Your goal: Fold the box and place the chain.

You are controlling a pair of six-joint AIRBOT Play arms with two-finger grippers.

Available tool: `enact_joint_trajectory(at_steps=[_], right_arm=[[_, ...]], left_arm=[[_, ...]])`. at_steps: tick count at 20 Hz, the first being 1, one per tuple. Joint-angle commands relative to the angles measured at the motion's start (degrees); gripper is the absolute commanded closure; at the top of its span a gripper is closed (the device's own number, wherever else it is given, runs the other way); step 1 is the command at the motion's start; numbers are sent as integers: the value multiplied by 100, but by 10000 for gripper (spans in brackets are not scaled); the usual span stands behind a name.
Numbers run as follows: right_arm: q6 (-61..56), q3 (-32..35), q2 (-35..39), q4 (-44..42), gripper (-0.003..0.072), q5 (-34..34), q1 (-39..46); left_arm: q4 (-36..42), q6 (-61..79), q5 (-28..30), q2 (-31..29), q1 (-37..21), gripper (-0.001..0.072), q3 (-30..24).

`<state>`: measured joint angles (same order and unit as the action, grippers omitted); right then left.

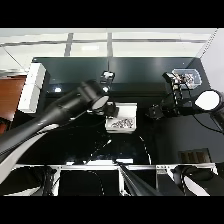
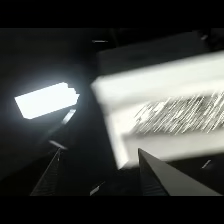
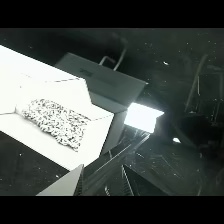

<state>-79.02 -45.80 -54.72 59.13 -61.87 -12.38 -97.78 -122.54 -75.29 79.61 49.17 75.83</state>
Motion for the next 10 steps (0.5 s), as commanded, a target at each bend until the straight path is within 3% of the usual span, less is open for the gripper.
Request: enact_joint_trajectory(at_steps=[1,4,6,8,10], right_arm=[[-2,0,7,138,399,9,4],[-2,0,7,138,399,44,4],[-2,0,7,136,399,70,4],[-4,0,7,136,399,87,4],[-9,0,4,136,399,87,4]], left_arm=[[-483,686,-238,-997,-234,150,-662],[-389,546,203,-1797,-1064,150,-2079],[584,577,1106,-2122,-2076,150,-3237],[2608,1856,2142,-2109,-3150,150,-4166],[5217,4671,2551,-1939,-3952,150,-4719]])
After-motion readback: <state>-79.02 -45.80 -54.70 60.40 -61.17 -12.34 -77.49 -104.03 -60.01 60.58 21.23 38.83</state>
